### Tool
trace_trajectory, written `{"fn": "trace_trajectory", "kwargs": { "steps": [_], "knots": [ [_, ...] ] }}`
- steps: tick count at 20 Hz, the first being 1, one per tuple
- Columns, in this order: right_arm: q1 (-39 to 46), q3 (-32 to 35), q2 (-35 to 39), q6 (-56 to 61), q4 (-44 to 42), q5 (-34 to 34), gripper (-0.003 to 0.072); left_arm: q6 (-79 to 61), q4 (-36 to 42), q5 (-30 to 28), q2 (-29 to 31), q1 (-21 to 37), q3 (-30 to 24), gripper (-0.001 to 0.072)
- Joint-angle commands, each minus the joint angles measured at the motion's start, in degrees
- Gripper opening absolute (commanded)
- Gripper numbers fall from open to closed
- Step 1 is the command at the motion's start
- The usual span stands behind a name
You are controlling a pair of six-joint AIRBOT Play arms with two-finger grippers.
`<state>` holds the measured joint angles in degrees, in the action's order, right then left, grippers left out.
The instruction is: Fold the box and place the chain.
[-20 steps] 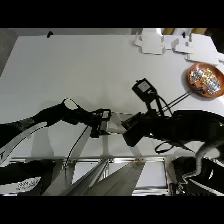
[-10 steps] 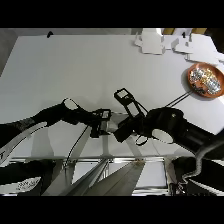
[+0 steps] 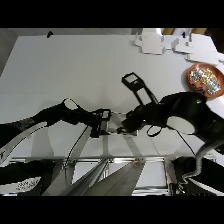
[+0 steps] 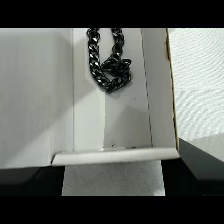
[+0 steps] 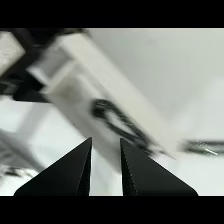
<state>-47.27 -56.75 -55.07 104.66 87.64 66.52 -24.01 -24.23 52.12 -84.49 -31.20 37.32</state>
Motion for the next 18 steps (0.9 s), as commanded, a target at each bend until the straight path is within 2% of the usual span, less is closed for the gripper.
{"fn": "trace_trajectory", "kwargs": {
  "steps": [1,5,8,11,12,18],
  "knots": [
    [6.0,-1.2,1.7,0.2,8.3,10.5,0.0176,0.0,0.0,0.0,0.0,0.0,0.0,0.0272],
    [16.7,4.5,1.7,0.2,9.4,10.2,0.0176,0.0,0.0,0.0,0.0,0.0,0.0,0.0272],
    [20.3,12.4,1.5,0.2,8.1,3.2,0.0185,0.0,0.0,0.0,0.0,0.0,0.0,0.0272],
    [20.5,18.1,-0.2,0.6,6.4,-4.8,0.0299,0.0,0.0,0.0,0.0,0.0,0.0,0.0272],
    [20.5,18.8,-1.4,0.6,6.5,-5.6,0.0321,0.0,0.0,0.0,0.0,0.0,0.0,0.0272],
    [20.5,19.2,-9.5,1.6,6.9,-8.4,0.0290,0.0,0.0,0.0,0.0,0.0,0.0,0.0272]
  ]
}}
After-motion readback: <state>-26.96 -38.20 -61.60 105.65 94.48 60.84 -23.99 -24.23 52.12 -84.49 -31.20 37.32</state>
